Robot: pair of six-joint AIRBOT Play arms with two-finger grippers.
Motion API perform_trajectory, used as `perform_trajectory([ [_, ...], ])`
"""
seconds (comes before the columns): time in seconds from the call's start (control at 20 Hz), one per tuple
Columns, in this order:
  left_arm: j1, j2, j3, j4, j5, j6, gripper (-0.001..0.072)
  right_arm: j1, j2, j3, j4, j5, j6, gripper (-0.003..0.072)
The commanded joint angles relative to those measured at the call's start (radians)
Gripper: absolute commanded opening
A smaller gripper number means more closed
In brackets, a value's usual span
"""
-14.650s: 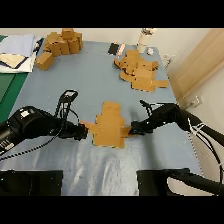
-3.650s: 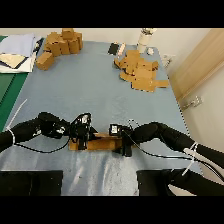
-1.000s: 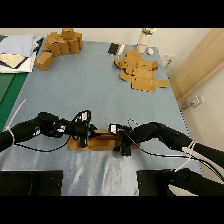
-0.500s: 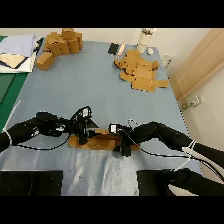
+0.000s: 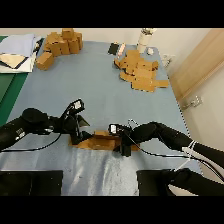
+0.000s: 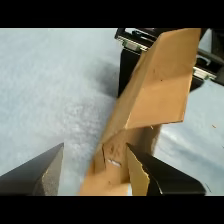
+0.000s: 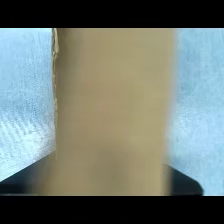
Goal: Fold the box.
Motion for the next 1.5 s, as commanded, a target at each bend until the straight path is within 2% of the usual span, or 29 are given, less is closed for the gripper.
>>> perform_trajectory([
  [0.0, 0.033, 0.128, 0.0, 0.234, -0.114, -0.264, 0.0602, 0.0, 0.0, 0.0, -0.002, 0.001, 0.0, 0.0518],
  [0.2, 0.033, 0.164, -0.001, 0.304, -0.182, -0.457, 0.0602, 0.001, 0.0, 0.0, -0.003, 0.003, -0.027, 0.0518],
  [1.0, 0.033, 0.164, 0.0, 0.311, -0.199, -0.478, 0.0602, 0.043, 0.0, 0.0, -0.033, -0.007, -0.061, 0.0519],
  [1.2, 0.033, 0.164, -0.001, 0.34, -0.244, -0.521, 0.0582, 0.043, 0.0, 0.0, -0.043, -0.007, -0.061, 0.0519],
  [1.25, 0.032, 0.164, -0.001, 0.341, -0.272, -0.574, 0.0512, 0.043, 0.0, 0.0, -0.043, -0.007, -0.061, 0.0519],
  [1.3, 0.032, 0.164, -0.002, 0.341, -0.337, -0.662, -0.0006, 0.043, 0.0, 0.0, -0.043, -0.008, -0.061, 0.0519],
  [1.4, 0.004, 0.163, -0.02, 0.297, -0.427, -0.846, 0.0009, 0.043, 0.0, 0.0, -0.043, -0.008, -0.061, 0.0519],
  [1.45, -0.027, 0.164, -0.037, 0.21, -0.438, -0.922, 0.001, 0.043, 0.0, 0.0, -0.043, -0.008, -0.061, 0.0519],
])
